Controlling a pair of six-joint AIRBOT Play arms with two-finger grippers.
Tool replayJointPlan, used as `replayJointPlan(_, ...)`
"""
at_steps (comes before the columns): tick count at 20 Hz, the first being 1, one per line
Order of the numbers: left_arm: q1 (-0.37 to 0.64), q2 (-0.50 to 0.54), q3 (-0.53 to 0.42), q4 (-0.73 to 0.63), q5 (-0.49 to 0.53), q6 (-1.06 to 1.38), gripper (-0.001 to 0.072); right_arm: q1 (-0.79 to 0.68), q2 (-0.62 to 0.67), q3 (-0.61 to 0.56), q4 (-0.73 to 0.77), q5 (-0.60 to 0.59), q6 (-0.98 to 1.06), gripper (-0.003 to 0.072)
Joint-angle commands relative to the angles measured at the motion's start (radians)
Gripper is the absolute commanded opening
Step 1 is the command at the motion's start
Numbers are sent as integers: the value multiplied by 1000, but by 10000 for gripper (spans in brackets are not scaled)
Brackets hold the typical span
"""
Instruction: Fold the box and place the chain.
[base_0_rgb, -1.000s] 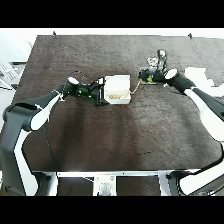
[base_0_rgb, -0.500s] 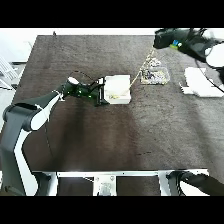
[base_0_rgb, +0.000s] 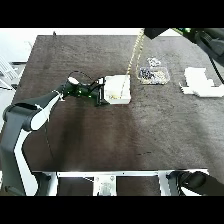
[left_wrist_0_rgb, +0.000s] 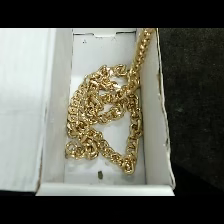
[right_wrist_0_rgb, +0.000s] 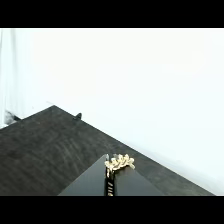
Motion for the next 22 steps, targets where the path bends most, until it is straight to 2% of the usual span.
replayJointPlan(1,0,0,0,0,0,0,619,56,-39,11,-67,-10,45,6)
replayJointPlan(7,0,0,0,0,0,0,619,56,-175,11,-67,5,136,6)
replayJointPlan(11,0,0,0,0,1,0,620,56,-210,-3,-67,44,204,6)
replayJointPlan(15,0,0,0,0,0,0,620,51,-227,-87,-67,46,280,7)
replayJointPlan(22,0,0,0,0,-1,0,620,-6,-372,-222,-65,31,385,7)
